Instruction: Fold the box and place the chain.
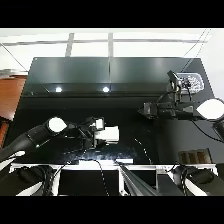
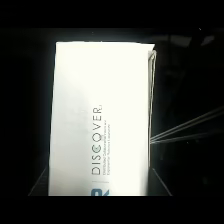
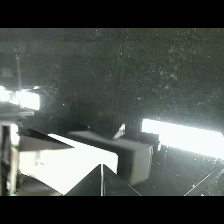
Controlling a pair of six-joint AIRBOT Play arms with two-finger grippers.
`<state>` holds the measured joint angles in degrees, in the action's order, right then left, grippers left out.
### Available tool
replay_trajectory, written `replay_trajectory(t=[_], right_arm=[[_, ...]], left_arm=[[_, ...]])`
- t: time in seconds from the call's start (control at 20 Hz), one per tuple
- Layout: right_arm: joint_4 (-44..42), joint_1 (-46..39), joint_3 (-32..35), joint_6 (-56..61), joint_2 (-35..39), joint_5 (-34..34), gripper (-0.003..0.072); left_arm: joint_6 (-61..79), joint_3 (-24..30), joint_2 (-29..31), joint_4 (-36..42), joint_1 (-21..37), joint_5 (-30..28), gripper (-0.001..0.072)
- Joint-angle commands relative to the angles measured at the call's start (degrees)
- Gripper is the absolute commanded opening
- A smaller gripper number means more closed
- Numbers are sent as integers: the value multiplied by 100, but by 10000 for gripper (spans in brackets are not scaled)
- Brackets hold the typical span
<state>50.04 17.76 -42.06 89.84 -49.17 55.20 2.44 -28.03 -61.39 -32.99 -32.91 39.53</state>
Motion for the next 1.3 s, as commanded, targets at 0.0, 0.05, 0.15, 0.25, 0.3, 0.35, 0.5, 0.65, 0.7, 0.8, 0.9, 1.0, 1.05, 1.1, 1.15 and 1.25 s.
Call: replay_trajectory(t=[0.0, 0.05, 0.15, 0.25, 0.3, 0.35, 0.5, 0.65, 0.7, 0.8, 0.9, 1.0, 1.05, 1.1, 1.15, 1.25], right_arm=[[-2, -2, -4, 0, 2, 0, 18], [-2, -2, -4, 0, 2, 0, 19], [-2, -2, -4, 0, 2, 0, 18], [-2, -2, -4, 0, 2, -2, 18], [-2, -2, -4, 0, 2, -2, 19], [-2, -2, -4, 0, 2, -11, 18], [-44, -2, -4, 2, 4, -26, 18], [-48, 0, -4, 2, 2, -39, 18], [-48, -2, -4, 0, 2, -39, 18], [-48, 0, -4, 2, 2, -39, 19], [-50, 0, -4, 0, 4, -37, 18], [-55, 0, -4, 0, 4, -37, 19], [-57, 0, -4, 0, 4, -37, 18], [-55, 0, -4, 0, 4, -37, 19], [-52, 0, -4, 0, 2, -48, 18], [-55, 0, -4, 0, 2, -166, 18]], left_arm=[[-435, -7, 439, -28, 472, -11, 265], [-619, -7, 581, -52, 737, -13, 267], [-1163, -13, 802, -66, 1355, -11, 280], [-1707, -105, 855, -236, 2035, 9, 282], [-1895, -199, 826, -400, 2387, 9, 287], [-1989, -317, 785, -551, 2695, -2, 288], [-2326, -828, 468, -664, 3567, -372, 292], [-2684, -1626, -269, -664, 4240, -474, 293], [-2824, -1978, -610, -664, 4422, -455, 294], [-3051, -2723, -1309, -662, 4675, -459, 294], [-3156, -3506, -1991, -710, 4841, -452, 294], [-3390, -4286, -2664, -765, 5010, -444, 294], [-3724, -4697, -3012, -907, 5108, -426, 294], [-3998, -5077, -3331, -1095, 5198, -339, 294], [-4234, -5488, -3672, -1305, 5298, -160, 294], [-4666, -6229, -4275, -1729, 5421, 297, 295]])
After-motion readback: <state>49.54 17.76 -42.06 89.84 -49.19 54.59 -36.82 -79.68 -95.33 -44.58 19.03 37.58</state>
